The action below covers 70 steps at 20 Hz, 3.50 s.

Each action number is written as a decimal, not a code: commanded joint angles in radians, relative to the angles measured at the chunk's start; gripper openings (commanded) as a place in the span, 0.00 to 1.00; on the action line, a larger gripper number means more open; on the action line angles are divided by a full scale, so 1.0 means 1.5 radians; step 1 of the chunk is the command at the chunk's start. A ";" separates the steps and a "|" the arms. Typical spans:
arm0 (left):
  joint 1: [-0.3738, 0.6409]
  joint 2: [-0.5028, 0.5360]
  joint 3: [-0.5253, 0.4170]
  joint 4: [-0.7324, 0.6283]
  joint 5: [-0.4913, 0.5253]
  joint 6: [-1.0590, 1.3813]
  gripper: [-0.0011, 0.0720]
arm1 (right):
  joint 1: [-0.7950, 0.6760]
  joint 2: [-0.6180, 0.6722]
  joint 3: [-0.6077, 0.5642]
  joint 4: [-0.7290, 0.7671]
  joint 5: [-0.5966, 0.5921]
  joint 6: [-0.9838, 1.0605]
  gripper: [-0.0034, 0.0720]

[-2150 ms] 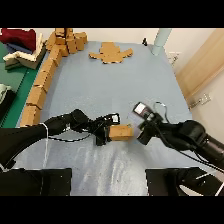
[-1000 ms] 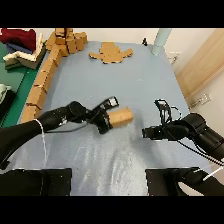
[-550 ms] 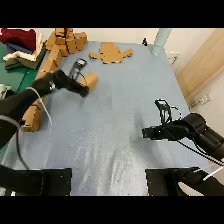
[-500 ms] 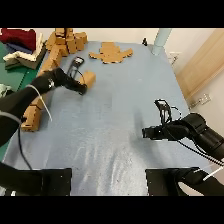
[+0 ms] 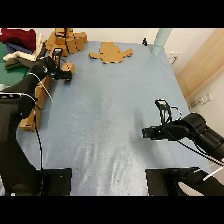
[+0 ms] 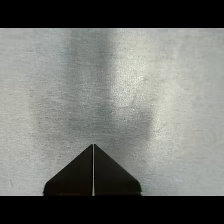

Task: Fold the box.

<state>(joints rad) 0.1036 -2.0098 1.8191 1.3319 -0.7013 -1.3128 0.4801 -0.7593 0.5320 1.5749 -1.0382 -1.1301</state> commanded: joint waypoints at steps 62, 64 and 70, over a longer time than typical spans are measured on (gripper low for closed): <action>-0.005 0.136 0.134 0.037 -0.353 -0.024 0.02 | 0.000 -0.001 0.001 0.000 0.000 0.000 0.05; -0.035 0.181 0.116 0.037 -0.378 -0.009 0.02 | 0.000 -0.001 0.001 0.000 0.000 0.000 0.05; -0.161 0.301 -0.022 0.008 -0.383 -0.011 0.02 | 0.000 -0.001 0.001 0.000 0.000 0.000 0.05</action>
<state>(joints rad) -0.0479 -1.6440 1.8854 1.3663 -1.2774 -1.3312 0.4797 -0.7593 0.5320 1.5749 -1.0378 -1.1301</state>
